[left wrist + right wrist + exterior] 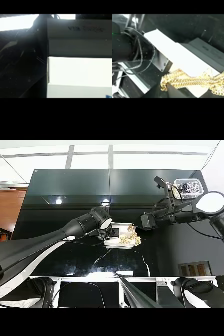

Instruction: Fold the box and place the chain.

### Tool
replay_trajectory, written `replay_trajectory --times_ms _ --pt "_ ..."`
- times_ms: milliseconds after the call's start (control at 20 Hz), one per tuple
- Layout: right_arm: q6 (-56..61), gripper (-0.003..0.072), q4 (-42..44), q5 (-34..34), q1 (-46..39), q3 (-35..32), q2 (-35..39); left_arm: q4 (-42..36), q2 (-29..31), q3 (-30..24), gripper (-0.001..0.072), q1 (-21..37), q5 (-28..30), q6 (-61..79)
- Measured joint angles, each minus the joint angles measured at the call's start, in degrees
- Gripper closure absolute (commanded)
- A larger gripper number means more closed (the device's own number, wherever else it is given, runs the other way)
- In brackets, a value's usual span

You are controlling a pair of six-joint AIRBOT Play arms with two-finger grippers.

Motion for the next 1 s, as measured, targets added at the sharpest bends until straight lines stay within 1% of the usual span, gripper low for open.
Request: replay_trajectory --times_ms 100,250,400,500,550,600,750,900,1000 --pt "-0.37 0.0189 -1.05 0.61 -0.92 -0.07 -0.35 -0.02 0.00 0.02 0.0681 0.00 0.00 -0.02" --pt "-3.30 0.0189 -4.87 2.64 -3.50 -0.31 -0.52 -0.02 0.00 0.02 0.0681 0.00 0.00 0.00" --pt "-9.57 0.0190 -7.98 1.88 -5.92 -3.23 -0.52 0.00 0.00 0.00 0.0680 0.00 0.00 0.00" --pt "-16.63 0.0189 -7.63 -2.25 -6.71 -7.78 -0.52 -0.02 0.00 0.00 0.0680 0.00 0.00 0.00" --pt "-19.82 0.0165 -7.17 -4.83 -6.91 -10.27 -0.52 -0.02 0.00 0.02 0.0680 0.00 0.00 0.00" --pt "-23.02 -0.0034 -6.38 -8.41 -7.02 -12.87 -0.52 -0.02 0.00 0.02 0.0680 0.00 0.00 0.00" --pt "-32.87 -0.0034 -6.21 -16.15 -6.25 -18.62 -0.61 -0.02 0.00 0.02 0.0681 0.00 0.00 0.00" --pt "-45.57 -0.0034 -8.33 -20.13 -4.59 -20.98 -0.94 0.00 0.00 0.02 0.0680 0.00 -0.02 0.00" --pt "-54.97 -0.0034 -8.13 -21.92 -3.89 -21.73 -1.64 0.00 0.00 0.02 0.0680 0.00 -0.02 0.00"
